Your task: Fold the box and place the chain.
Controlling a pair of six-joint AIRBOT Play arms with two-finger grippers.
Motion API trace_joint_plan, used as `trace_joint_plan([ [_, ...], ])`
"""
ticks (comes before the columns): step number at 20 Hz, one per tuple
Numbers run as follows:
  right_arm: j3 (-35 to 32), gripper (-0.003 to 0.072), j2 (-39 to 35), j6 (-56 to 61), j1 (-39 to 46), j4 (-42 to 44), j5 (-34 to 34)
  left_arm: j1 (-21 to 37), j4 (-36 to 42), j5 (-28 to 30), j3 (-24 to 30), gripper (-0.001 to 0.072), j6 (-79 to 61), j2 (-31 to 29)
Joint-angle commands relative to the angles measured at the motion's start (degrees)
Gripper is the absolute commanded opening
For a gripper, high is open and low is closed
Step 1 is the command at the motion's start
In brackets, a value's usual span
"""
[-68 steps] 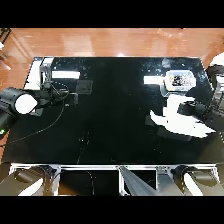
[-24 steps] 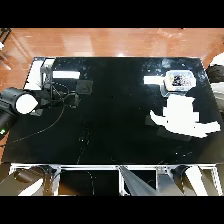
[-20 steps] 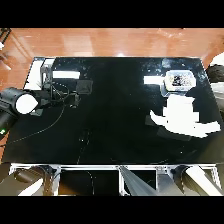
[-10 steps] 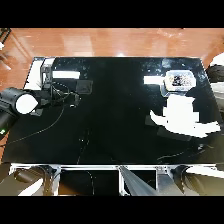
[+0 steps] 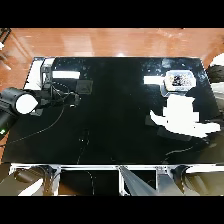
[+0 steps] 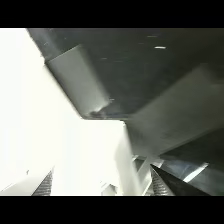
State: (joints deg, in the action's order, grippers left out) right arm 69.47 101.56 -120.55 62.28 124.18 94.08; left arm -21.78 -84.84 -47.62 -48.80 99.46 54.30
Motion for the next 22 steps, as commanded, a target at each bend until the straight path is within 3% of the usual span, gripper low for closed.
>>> trace_joint_plan([
  [1, 0.28, 0.0694, 1.44, -0.68, -2.47, 1.03, 1.49, -0.02, 0.02, 0.02, 0.0, 0.063, -0.02, 0.04],
  [4, 0.28, 0.0692, 1.44, -0.7, -4.26, -1.7, 1.66, -0.02, 0.02, 0.0, 0.0, 0.063, -0.02, 0.02],
  [6, 0.28, 0.0473, 1.46, -0.74, -4.79, -4.04, 1.68, -0.02, 0.02, 0.0, 0.0, 0.063, -0.02, 0.02],
  [8, 0.28, 0.0359, 1.44, -1.42, -4.79, -4.26, 1.81, -0.02, 0.02, -0.02, 0.0, 0.063, -0.02, 0.02],
  [9, 0.28, 0.0225, 1.44, -1.86, -4.79, -4.26, 2.16, -0.02, 0.02, -0.02, 0.0, 0.063, -0.02, 0.02],
  [11, 0.28, 0.0191, 1.44, -2.86, -4.79, -4.22, 2.95, -0.02, 0.02, -0.02, 0.0, 0.063, -0.02, 0.02],
  [12, 0.28, 0.0046, 1.44, -3.02, -4.79, -4.13, 3.39, -0.02, 0.02, 0.0, 0.0, 0.063, 0.0, 0.04],
  [13, 0.28, 0.0018, 1.44, -3.21, -4.79, -3.91, 3.91, -0.02, 0.02, 0.0, 0.0, 0.063, 0.0, 0.04],
  [22, -0.17, 0.0019, -0.59, -5.51, -5.4, 5.53, 6.56, -0.02, 0.02, 0.02, 0.0, 0.063, 0.0, 0.04],
])
